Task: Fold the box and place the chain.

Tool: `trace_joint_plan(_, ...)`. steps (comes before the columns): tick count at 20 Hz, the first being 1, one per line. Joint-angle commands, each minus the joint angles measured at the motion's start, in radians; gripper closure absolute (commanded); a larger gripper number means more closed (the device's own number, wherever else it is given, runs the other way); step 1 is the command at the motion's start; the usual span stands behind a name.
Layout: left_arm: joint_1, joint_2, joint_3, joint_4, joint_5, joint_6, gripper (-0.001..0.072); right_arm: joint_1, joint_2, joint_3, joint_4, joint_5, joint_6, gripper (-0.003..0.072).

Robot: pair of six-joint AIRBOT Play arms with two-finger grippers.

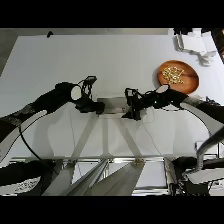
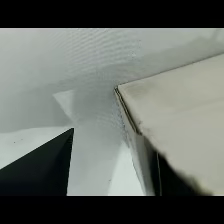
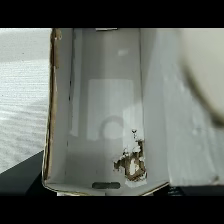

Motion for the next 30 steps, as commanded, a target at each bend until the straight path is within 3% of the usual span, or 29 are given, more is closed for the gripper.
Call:
trace_joint_plan(1, -0.056, -0.047, 0.064, 0.120, -0.031, -0.183, 0.0209, 0.000, 0.000, 0.001, 0.000, 0.000, 0.000, 0.0143)
trace_joint_plan(4, -0.089, -0.055, 0.124, 0.212, -0.066, -0.306, 0.0270, 0.000, 0.000, 0.001, 0.000, 0.000, 0.000, 0.0143)
trace_joint_plan(7, -0.108, -0.078, 0.133, 0.229, -0.127, -0.358, 0.0273, 0.000, 0.000, 0.001, 0.000, 0.000, 0.000, 0.0143)
trace_joint_plan(10, -0.119, -0.113, 0.133, 0.215, -0.137, -0.378, 0.0360, 0.000, 0.000, 0.001, 0.000, 0.000, 0.000, 0.0143)
trace_joint_plan(11, -0.123, -0.119, 0.133, 0.201, -0.119, -0.377, 0.0492, 0.000, 0.000, 0.001, 0.000, 0.000, 0.000, 0.0143)
trace_joint_plan(12, -0.123, -0.121, 0.133, 0.181, -0.097, -0.375, 0.0705, 0.000, 0.000, 0.001, 0.000, 0.000, 0.000, 0.0143)
trace_joint_plan(15, -0.117, -0.117, 0.133, 0.133, -0.069, -0.369, 0.0702, 0.000, 0.000, 0.001, 0.000, 0.000, 0.000, 0.0143)
trace_joint_plan(17, -0.106, -0.116, 0.133, 0.120, -0.081, -0.368, 0.0663, 0.000, 0.000, 0.001, 0.000, 0.000, 0.000, 0.0143)
trace_joint_plan(18, -0.093, -0.113, 0.133, 0.098, -0.089, -0.355, 0.0600, 0.000, 0.000, 0.001, 0.000, 0.000, 0.000, 0.0143)
trace_joint_plan(19, -0.076, -0.103, 0.133, 0.058, -0.093, -0.310, 0.0451, 0.000, 0.000, 0.001, 0.000, 0.000, 0.000, 0.0143)
trace_joint_plan(20, -0.055, -0.088, 0.133, 0.005, -0.101, -0.238, 0.0363, 0.000, 0.000, 0.001, 0.000, 0.000, 0.000, 0.0143)
trace_joint_plan(24, 0.050, 0.018, 0.132, -0.138, -0.183, 0.082, 0.0354, 0.000, 0.000, 0.001, 0.000, 0.000, 0.000, 0.0143)
trace_joint_plan(28, 0.179, 0.121, 0.129, -0.182, -0.311, 0.410, 0.0354, 0.000, 0.000, 0.001, 0.000, 0.000, 0.000, 0.0143)
trace_joint_plan(30, 0.249, 0.140, 0.113, -0.184, -0.306, 0.608, 0.0354, 0.000, 0.000, 0.001, 0.000, 0.000, 0.000, 0.0143)
